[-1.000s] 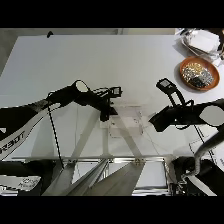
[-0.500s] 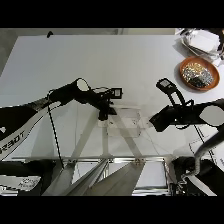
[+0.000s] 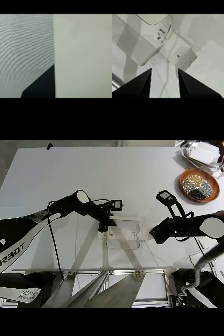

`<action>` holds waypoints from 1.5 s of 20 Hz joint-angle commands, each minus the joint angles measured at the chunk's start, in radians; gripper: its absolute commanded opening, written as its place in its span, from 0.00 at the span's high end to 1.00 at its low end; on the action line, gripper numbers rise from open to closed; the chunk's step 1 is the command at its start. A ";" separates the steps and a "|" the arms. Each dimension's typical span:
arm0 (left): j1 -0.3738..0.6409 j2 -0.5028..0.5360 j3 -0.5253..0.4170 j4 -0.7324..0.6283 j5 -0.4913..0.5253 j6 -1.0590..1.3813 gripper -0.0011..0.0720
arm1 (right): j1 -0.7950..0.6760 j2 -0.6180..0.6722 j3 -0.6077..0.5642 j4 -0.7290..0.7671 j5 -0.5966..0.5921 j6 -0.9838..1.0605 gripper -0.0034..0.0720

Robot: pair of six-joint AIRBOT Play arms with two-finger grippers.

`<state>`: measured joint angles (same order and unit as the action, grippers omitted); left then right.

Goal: Fold the box and place the chain.

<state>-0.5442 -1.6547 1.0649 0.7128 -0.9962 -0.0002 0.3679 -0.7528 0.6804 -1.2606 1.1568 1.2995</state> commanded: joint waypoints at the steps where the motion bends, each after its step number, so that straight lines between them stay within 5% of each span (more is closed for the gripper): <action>1: 0.000 0.000 0.001 -0.001 0.011 -0.005 0.98 | 0.000 0.001 0.000 0.000 0.001 0.001 0.48; 30: 0.000 0.000 0.001 -0.047 0.092 -0.026 0.98 | 0.000 0.001 0.000 0.000 0.002 0.000 0.48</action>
<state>-0.5449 -1.6554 1.0649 0.6659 -0.9283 -0.0265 0.3679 -0.7528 0.6804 -1.2610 1.1584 1.2999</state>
